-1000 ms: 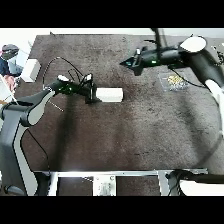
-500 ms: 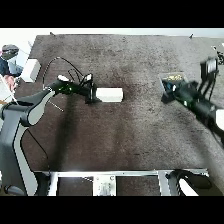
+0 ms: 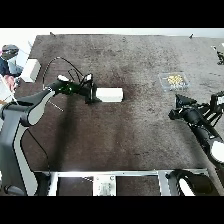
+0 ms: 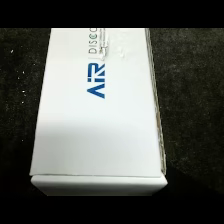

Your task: Fold the box and place the chain.

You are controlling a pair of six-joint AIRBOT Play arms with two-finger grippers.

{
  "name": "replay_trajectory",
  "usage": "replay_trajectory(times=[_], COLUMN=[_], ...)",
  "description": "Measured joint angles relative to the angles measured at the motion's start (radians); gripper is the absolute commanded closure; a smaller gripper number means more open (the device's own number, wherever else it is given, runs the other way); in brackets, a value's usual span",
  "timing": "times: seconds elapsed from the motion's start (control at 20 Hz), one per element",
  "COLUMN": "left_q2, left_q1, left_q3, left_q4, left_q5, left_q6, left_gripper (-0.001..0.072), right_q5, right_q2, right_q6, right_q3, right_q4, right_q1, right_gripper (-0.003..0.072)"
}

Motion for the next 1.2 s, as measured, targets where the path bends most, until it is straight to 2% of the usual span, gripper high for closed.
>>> replay_trajectory(times=[0.8,0.85,0.9,1.2], left_q2=[0.000,0.000,0.000,0.062], left_q1=[0.000,0.000,0.000,0.000], left_q3=[0.000,0.000,0.000,0.010], left_q4=[-0.024,-0.024,-0.026,-0.088], left_q5=[-0.006,-0.014,-0.020,-0.026], left_q6=[-0.002,-0.002,-0.003,-0.055], left_gripper=[0.0243,0.0399,0.0683,0.0699], right_q5=[-0.014,-0.014,-0.014,-0.014], right_q2=[0.013,0.013,0.013,0.013], right_q6=[0.000,0.000,0.000,0.000], right_q3=[-0.012,-0.013,-0.013,-0.013], right_q4=[-0.003,-0.003,-0.003,-0.002], right_q1=[0.000,0.000,0.000,0.000], right_gripper=[0.0676,0.0676,0.0676,0.0676])
